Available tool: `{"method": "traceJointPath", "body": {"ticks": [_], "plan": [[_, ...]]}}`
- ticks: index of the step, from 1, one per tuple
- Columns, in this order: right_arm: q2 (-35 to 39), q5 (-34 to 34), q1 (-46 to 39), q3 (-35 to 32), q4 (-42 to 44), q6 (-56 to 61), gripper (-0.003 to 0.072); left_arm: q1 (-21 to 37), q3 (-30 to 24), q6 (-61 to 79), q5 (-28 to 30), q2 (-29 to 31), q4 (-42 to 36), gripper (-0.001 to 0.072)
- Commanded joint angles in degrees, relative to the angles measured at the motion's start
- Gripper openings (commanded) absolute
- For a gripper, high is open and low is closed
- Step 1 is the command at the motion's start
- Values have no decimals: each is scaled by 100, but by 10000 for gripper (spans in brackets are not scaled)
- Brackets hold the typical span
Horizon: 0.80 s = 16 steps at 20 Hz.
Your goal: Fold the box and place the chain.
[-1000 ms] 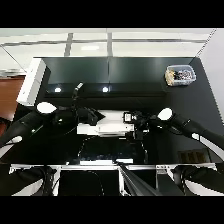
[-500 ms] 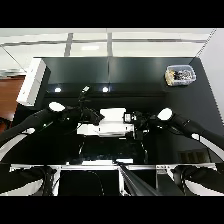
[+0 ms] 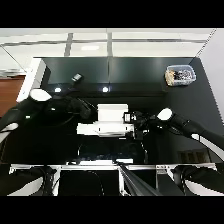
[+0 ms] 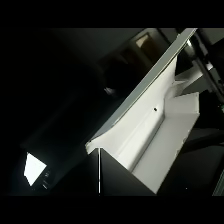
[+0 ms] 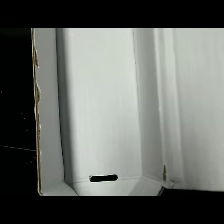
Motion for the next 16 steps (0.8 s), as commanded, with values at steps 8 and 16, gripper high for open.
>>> {"method": "traceJointPath", "body": {"ticks": [8, 16], "plan": [[-4, 7, 2, 4, -4, -4, 255, 323, -1436, 1733, -684, 1567, 1482, 720], [-4, 7, 2, 4, -4, -7, 255, -636, -1309, 3285, 890, 627, 2144, 705]]}}
